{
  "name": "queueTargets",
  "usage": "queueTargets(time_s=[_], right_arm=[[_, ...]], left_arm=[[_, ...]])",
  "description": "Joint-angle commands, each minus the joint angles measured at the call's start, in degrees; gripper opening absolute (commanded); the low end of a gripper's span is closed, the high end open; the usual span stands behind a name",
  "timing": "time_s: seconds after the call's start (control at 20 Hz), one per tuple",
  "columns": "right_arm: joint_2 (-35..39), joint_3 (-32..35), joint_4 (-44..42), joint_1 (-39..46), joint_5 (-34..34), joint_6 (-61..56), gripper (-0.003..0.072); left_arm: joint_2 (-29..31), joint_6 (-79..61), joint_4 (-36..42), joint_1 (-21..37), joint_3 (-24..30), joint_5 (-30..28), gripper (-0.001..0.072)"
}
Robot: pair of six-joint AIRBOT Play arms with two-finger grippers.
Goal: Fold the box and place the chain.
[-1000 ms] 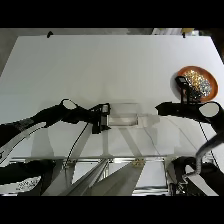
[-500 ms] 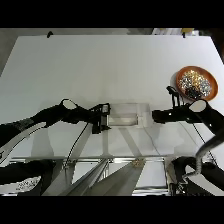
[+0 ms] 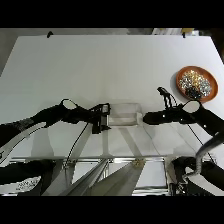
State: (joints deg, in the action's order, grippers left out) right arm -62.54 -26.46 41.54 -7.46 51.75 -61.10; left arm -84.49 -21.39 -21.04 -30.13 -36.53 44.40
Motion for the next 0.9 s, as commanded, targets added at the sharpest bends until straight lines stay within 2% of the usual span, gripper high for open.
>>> queueTargets(time_s=[0.0, 0.15, 0.2, 0.25, 0.55, 0.65, 0.85], right_arm=[[4.31, 0.0, -3.72, -0.33, 0.66, 4.72, 0.02], [6.47, 0.02, -4.26, -0.33, 1.05, 4.7, 0.0211], [6.45, 0.02, -4.33, -0.33, 1.27, 4.66, 0.029], [6.45, 0.02, -4.33, -0.33, 1.36, 4.66, 0.0339], [4.44, 0.02, -3.63, -1.18, 1.16, 4.61, 0.035], [3.69, 0.02, -2.75, -3.72, -0.17, 4.02, 0.043], [3.61, -0.04, -2.78, -8.13, -5.03, 0.94, 0.0434]], left_arm=[[0.04, 0.0, 0.0, 0.02, 0.02, -0.02, 0.0253], [0.04, 0.0, 0.0, 0.02, 0.02, -0.02, 0.0253], [0.04, 0.0, 0.0, 0.02, 0.02, -0.02, 0.0253], [0.04, 0.0, 0.0, 0.02, 0.02, -0.02, 0.0253], [0.04, 0.0, 0.0, 0.02, 0.02, -0.02, 0.0253], [0.04, 0.0, 0.0, 0.02, 0.02, -0.02, 0.0253], [0.04, 0.0, 0.0, 0.02, 0.02, -0.02, 0.0253]])
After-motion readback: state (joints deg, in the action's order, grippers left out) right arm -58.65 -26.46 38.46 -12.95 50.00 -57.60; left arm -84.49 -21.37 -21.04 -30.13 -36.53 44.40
